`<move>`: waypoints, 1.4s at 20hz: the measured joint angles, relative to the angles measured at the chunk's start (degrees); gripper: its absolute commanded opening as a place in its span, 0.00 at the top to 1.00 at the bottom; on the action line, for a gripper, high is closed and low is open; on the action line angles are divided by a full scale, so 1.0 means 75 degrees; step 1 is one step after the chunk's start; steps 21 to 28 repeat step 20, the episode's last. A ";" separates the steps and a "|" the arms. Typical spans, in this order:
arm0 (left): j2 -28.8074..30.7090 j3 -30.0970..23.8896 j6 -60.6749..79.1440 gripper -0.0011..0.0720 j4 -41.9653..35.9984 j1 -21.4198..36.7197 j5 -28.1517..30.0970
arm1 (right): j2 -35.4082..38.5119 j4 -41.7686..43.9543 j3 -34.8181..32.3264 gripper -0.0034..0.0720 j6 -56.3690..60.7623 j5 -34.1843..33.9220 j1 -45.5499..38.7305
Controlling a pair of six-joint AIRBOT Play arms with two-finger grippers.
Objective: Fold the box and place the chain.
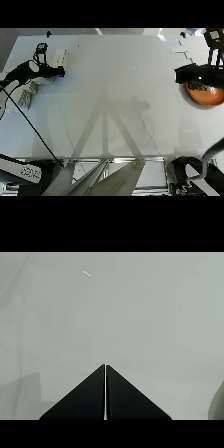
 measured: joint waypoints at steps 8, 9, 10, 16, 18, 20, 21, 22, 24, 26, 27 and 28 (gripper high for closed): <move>0.1443 0.0015 0.0038 0.02 -0.0055 -0.0003 -0.0399 | 0.0000 0.0000 0.0000 0.94 0.0000 0.0003 0.0000; 0.1629 0.0017 0.0047 0.02 -0.0070 -0.0003 -0.0431 | 0.0000 -0.0003 0.0000 0.94 0.0000 0.0003 0.0000; 0.1810 0.0020 0.0050 0.02 -0.0070 -0.0003 -0.0510 | 0.0000 -0.0003 0.0000 0.94 0.0000 0.0000 0.0000; 0.2512 0.0017 0.0052 0.02 -0.0070 -0.0006 -0.0825 | 0.0000 -0.0003 0.0000 0.94 0.0000 0.0003 0.0000; 0.2588 0.0017 0.0052 0.02 -0.0073 -0.0006 -0.0898 | 0.0000 -0.0003 0.0000 0.94 0.0000 0.0000 0.0000; 0.2617 0.0017 0.0052 0.02 -0.0070 -0.0006 -0.0976 | 0.0000 -0.0003 0.0000 0.94 0.0000 0.0000 0.0000; 0.2617 0.0017 0.0052 0.02 -0.0070 -0.0006 -0.0976 | 0.0000 -0.0003 0.0000 0.94 0.0000 0.0000 0.0000; 0.2617 0.0017 0.0052 0.02 -0.0070 -0.0006 -0.0976 | 0.0000 -0.0003 0.0000 0.94 0.0000 0.0000 0.0000; 0.2617 0.0017 0.0052 0.02 -0.0070 -0.0006 -0.0976 | 0.0000 -0.0003 0.0000 0.94 0.0000 0.0000 0.0000; 0.2617 0.0017 0.0052 0.02 -0.0070 -0.0006 -0.0976 | 0.0000 -0.0003 0.0000 0.94 0.0000 0.0000 0.0000; 0.2617 0.0017 0.0052 0.02 -0.0070 -0.0006 -0.0976 | 0.0000 -0.0003 0.0000 0.94 0.0000 0.0000 0.0000; 0.2617 0.0017 0.0052 0.02 -0.0070 -0.0006 -0.0976 | 0.0000 -0.0003 0.0000 0.94 0.0000 0.0000 0.0000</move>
